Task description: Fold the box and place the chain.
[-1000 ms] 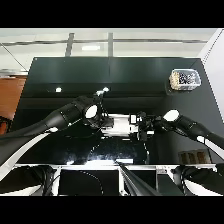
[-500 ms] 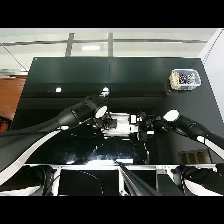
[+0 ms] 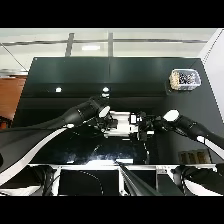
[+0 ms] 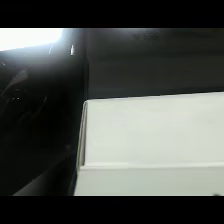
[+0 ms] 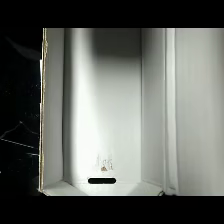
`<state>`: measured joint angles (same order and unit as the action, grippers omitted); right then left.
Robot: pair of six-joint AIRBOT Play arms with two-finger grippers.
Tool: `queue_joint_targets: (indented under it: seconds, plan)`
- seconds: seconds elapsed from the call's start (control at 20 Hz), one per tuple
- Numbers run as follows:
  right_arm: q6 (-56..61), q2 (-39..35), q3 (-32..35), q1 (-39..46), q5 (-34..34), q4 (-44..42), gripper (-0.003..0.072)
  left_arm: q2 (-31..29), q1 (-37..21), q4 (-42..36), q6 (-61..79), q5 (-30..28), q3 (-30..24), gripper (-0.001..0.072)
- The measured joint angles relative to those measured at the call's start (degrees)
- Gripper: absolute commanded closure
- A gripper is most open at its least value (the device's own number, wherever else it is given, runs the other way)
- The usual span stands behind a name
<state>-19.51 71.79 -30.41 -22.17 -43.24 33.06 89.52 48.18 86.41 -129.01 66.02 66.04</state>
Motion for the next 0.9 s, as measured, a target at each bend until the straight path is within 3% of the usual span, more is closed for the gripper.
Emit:
queue_joint_targets:
  seconds: [0.05,0.1,0.2,0.25,0.5,0.55,0.65,0.9]
  plan:
    - [0.02,0.00,0.00,0.00,0.00,0.02,0.0156,0.09,-0.04,-0.02,-0.09,-0.26,0.15,0.0461]
    - [0.02,0.00,0.00,0.00,0.00,0.00,0.0156,0.11,-0.04,0.00,-0.20,-0.66,0.31,0.0543]
    - [0.09,0.00,0.00,0.02,-0.02,0.02,0.0156,0.26,-0.09,0.15,-0.24,-0.55,0.48,0.0605]
    - [0.09,0.00,0.00,0.02,-0.02,0.00,0.0157,0.35,-0.09,0.17,-0.39,-0.59,0.52,0.0684]
    - [0.02,0.00,0.00,0.02,-0.07,0.02,0.0156,0.57,0.02,0.33,-0.37,-0.87,0.63,0.0678]
    - [0.02,0.00,0.00,0.02,-0.07,0.02,0.0157,0.57,0.02,0.31,-0.35,-0.90,0.63,0.0603]
    - [-0.04,0.00,0.00,0.02,0.00,0.02,0.0156,0.72,0.04,-0.15,-0.11,-1.40,0.63,0.0292]
    - [-0.04,0.00,0.00,0.00,0.02,0.02,0.0156,0.68,-0.09,0.00,-0.15,-0.17,0.63,0.0283]
